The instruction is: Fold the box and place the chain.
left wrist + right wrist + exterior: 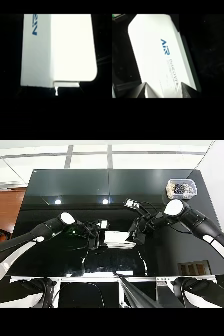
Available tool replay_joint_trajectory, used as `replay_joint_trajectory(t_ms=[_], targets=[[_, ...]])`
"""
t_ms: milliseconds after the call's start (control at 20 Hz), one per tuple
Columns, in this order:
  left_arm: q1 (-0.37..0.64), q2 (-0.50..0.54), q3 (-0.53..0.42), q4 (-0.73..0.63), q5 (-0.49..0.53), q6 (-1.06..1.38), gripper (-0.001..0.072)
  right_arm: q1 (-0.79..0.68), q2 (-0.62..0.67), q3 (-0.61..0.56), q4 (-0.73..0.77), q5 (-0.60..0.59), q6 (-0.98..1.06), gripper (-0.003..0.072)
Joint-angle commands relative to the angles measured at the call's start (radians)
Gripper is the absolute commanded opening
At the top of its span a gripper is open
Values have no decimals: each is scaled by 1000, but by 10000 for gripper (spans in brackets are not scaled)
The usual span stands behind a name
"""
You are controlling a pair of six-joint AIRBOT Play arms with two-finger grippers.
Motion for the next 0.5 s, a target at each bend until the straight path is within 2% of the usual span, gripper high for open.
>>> replay_joint_trajectory(t_ms=[0, 450], targets=[[0, 1, 1, 0, 1, 0, 404, 1, 0, 0, 0, -6, 9, 492], [0, 1, 1, 0, 0, 0, 403, 11, 0, 0, -8, -27, 35, 474]])
